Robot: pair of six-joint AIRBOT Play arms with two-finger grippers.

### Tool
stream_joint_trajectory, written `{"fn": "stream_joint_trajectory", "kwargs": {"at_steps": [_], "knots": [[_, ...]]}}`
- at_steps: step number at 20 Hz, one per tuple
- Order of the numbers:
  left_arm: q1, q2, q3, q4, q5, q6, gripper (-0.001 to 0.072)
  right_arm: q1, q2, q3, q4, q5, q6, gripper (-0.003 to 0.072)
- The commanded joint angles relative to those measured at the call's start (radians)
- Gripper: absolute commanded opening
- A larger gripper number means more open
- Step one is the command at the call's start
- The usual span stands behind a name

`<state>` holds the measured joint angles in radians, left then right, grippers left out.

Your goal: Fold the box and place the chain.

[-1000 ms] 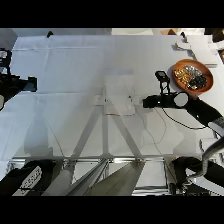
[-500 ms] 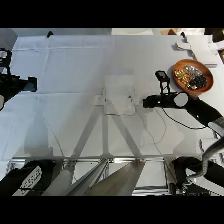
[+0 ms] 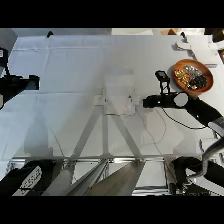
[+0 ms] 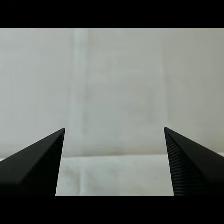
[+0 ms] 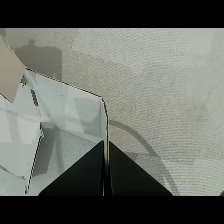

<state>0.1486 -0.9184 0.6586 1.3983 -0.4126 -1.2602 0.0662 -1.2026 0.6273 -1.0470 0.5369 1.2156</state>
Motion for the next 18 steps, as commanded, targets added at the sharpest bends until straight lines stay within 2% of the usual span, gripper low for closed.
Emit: {"fn": "stream_joint_trajectory", "kwargs": {"at_steps": [1, 3, 4, 5, 6, 7, 8, 11, 12, 14, 18], "knots": [[-0.002, -0.009, 0.0, -0.038, -0.011, -0.001, 0.0699, 0.001, 0.0, 0.0, 0.0, 0.0, 0.0, 0.0012], [-0.001, -0.032, 0.0, -0.037, -0.024, 0.0, 0.0671, 0.001, 0.0, 0.0, 0.0, 0.0, 0.0, 0.0012], [-0.002, -0.043, 0.0, -0.037, -0.042, -0.001, 0.0526, 0.001, 0.0, 0.0, 0.0, 0.001, 0.0, 0.0012], [-0.003, -0.055, 0.001, -0.042, -0.068, -0.001, 0.0348, 0.001, 0.0, 0.0, 0.0, 0.0, 0.0, 0.0012], [-0.012, -0.066, 0.002, -0.04, -0.093, 0.003, 0.0338, 0.001, 0.0, 0.0, 0.0, 0.0, 0.0, 0.0012], [-0.027, -0.084, 0.016, -0.037, -0.134, 0.011, 0.0429, 0.001, 0.0, 0.0, 0.0, 0.0, 0.0, 0.0012], [-0.042, -0.107, 0.044, -0.038, -0.189, 0.031, 0.0458, 0.001, 0.0, 0.0, 0.0, 0.0, 0.0, 0.0012], [-0.118, -0.206, 0.188, -0.08, -0.381, 0.131, 0.0473, 0.001, 0.0, 0.0, 0.0, 0.0, 0.0, 0.0012], [-0.145, -0.25, 0.25, -0.132, -0.446, 0.194, 0.0557, 0.001, 0.0, 0.0, 0.0, 0.0, 0.0, 0.0012], [-0.192, -0.339, 0.36, -0.282, -0.536, 0.327, 0.0642, 0.001, 0.0, 0.0, 0.0, 0.0, 0.0, 0.0012], [-0.274, -0.522, 0.546, -0.538, -0.624, 0.597, 0.0636, 0.001, 0.0, 0.0, 0.0, 0.0, 0.0, 0.0012]]}}
